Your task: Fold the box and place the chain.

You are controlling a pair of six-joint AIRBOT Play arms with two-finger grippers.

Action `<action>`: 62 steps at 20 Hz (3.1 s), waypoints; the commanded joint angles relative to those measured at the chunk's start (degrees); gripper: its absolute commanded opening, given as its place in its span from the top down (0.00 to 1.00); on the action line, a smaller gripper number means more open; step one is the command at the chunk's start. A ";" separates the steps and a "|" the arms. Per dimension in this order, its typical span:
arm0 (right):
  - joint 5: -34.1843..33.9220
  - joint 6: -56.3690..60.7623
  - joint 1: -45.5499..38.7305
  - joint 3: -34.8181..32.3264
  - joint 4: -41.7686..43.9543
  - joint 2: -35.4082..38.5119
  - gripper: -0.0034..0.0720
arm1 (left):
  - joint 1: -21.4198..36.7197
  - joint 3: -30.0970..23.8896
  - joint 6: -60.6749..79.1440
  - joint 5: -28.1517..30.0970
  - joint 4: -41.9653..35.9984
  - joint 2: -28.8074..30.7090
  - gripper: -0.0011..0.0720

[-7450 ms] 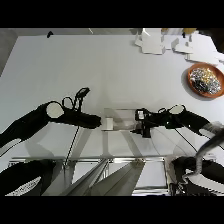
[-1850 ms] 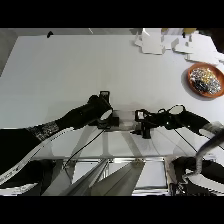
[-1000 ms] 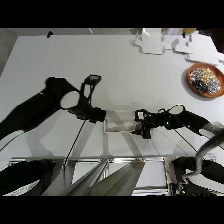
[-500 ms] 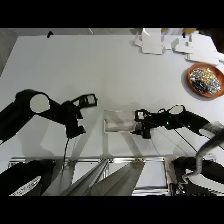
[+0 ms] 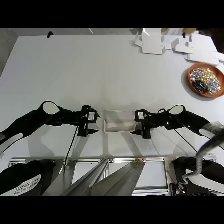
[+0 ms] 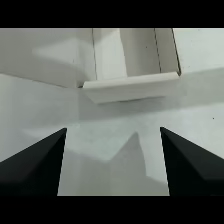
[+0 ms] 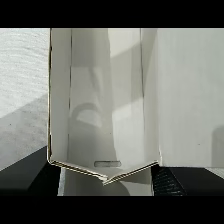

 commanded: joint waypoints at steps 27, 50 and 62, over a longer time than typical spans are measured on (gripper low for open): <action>0.02 0.02 0.00 0.00 0.02 0.02 0.56 | -3.65 -0.48 10.64 1.05 -17.64 -8.63 0.02; 0.02 0.02 0.00 0.00 0.02 0.02 0.56 | -3.63 -0.42 11.61 0.79 -18.32 -9.64 0.63; 1.73 -0.44 0.00 0.00 0.28 0.02 0.56 | -3.63 -0.42 11.61 0.79 -18.34 -9.64 0.63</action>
